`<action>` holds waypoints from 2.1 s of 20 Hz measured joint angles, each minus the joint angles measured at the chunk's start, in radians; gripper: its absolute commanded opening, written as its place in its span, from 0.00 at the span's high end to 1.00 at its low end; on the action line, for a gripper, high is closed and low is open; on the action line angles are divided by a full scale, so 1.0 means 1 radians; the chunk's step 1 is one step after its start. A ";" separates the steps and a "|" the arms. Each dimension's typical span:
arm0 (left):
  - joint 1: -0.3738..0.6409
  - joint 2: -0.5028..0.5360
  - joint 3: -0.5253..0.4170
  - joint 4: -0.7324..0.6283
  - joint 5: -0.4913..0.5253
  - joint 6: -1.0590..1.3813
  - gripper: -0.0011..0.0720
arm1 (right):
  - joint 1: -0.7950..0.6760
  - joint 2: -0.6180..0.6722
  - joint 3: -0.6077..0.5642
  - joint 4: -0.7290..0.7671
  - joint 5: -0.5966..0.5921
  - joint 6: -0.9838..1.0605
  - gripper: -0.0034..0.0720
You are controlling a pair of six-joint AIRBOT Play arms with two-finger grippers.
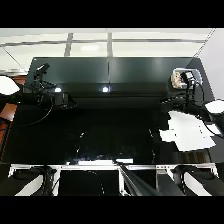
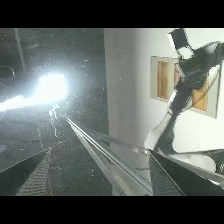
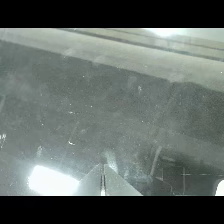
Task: Fold the box and place the chain.
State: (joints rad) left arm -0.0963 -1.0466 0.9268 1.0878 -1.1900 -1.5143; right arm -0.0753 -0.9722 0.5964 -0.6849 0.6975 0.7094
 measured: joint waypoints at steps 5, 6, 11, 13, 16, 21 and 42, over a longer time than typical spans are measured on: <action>0.000 0.000 0.000 0.000 0.000 0.000 0.03 | 0.000 0.000 0.000 0.000 0.000 0.000 0.94; 0.000 0.000 0.000 0.000 0.000 0.000 0.03 | 0.000 0.000 0.000 0.000 0.000 0.000 0.94; 0.000 0.000 0.000 0.000 0.000 0.000 0.03 | 0.000 0.000 0.000 0.000 0.000 0.000 0.94; 0.000 0.000 0.000 0.000 0.000 0.003 0.03 | 0.000 0.000 0.000 0.003 -0.001 0.000 0.94; 0.001 -0.006 0.000 0.012 0.074 0.033 0.03 | 0.000 0.000 0.000 0.055 0.007 0.001 0.94; 0.001 -0.025 0.000 0.018 0.209 0.046 0.03 | 0.002 0.000 0.000 0.165 0.050 0.002 0.00; -0.001 -0.123 -0.002 0.060 0.218 0.048 0.00 | -0.752 -0.497 0.783 -0.674 0.439 0.475 0.00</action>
State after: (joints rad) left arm -0.0975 -1.1698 0.9249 1.1481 -0.9722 -1.4658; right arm -0.8268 -1.4696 1.3796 -1.3586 1.1370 1.1847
